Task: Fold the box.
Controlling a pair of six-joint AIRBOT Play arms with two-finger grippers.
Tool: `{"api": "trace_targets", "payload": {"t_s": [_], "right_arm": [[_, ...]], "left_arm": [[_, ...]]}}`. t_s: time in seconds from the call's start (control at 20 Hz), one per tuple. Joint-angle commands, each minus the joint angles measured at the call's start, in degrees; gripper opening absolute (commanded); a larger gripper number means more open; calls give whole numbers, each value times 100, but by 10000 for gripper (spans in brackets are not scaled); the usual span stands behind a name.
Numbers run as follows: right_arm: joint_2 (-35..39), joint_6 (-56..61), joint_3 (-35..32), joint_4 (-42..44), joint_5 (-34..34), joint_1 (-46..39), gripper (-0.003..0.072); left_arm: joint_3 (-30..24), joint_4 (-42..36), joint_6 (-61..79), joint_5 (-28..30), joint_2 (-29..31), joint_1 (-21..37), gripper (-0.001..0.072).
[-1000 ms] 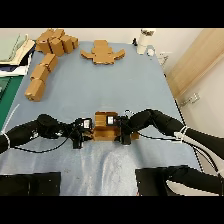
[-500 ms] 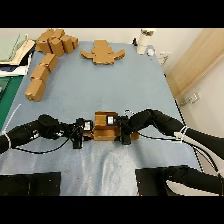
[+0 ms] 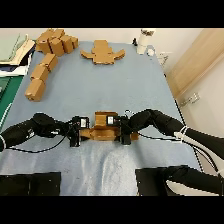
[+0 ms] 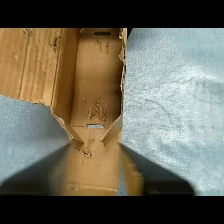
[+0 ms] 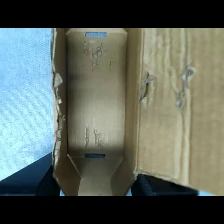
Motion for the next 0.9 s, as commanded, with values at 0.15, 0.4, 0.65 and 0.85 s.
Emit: {"api": "trace_targets", "payload": {"t_s": [0.15, 0.4, 0.65, 0.85], "right_arm": [[-2, 2, 2, 0, 0, 0, 519], [-2, 2, 2, 0, 2, 0, 519], [-2, 2, 2, 0, 2, 0, 519], [-2, 2, 2, 0, 0, 0, 519]], "left_arm": [[2, -118, 22, -107, 7, -2, 655], [66, -509, 236, -96, -33, -98, 451], [90, -557, 330, -70, -238, -227, 399], [127, -588, 612, 181, -286, -278, 214]]}}
